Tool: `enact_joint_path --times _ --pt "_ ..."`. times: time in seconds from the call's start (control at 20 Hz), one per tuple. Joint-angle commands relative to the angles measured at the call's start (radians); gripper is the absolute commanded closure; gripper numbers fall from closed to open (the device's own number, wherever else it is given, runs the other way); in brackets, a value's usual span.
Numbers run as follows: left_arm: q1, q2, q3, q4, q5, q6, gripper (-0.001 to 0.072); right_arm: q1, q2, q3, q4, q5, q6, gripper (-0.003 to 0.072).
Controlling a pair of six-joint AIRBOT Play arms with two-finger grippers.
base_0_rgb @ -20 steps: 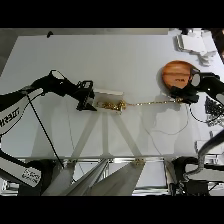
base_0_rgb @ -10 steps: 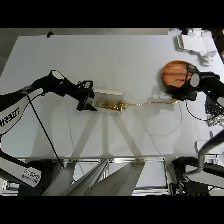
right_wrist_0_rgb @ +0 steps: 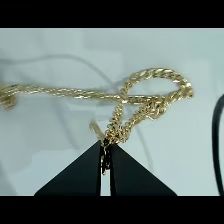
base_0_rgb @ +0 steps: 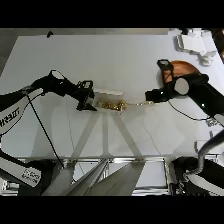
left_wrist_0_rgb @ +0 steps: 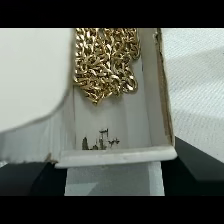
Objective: Fold the box and place the chain.
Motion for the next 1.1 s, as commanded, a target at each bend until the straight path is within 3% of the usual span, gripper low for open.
enact_joint_path --times 0.0,0.2,0.5,0.65,0.95,1.05 --pt "0.000 0.001 0.000 0.000 0.000 0.000 0.0653 0.135 0.010 0.020 0.092 -0.028 -0.054 0.0675" --pt "0.000 0.001 0.000 0.000 0.001 0.000 0.0653 0.196 -0.030 0.128 0.169 -0.032 -0.105 0.0675" --pt "0.000 0.001 0.000 0.000 0.000 0.000 0.0653 0.221 -0.185 0.354 0.428 -0.017 -0.303 0.0675" --pt "0.000 0.001 0.000 0.000 0.000 0.000 0.0653 0.254 -0.266 0.439 0.436 -0.034 -0.342 0.0675" --pt "0.000 0.001 0.000 0.000 0.000 0.000 0.0653 0.253 -0.339 0.452 0.416 -0.046 -0.354 0.0666" --pt "0.000 0.001 0.000 0.000 0.000 0.000 0.0653 0.241 -0.332 0.452 0.428 -0.023 -0.437 0.0487"
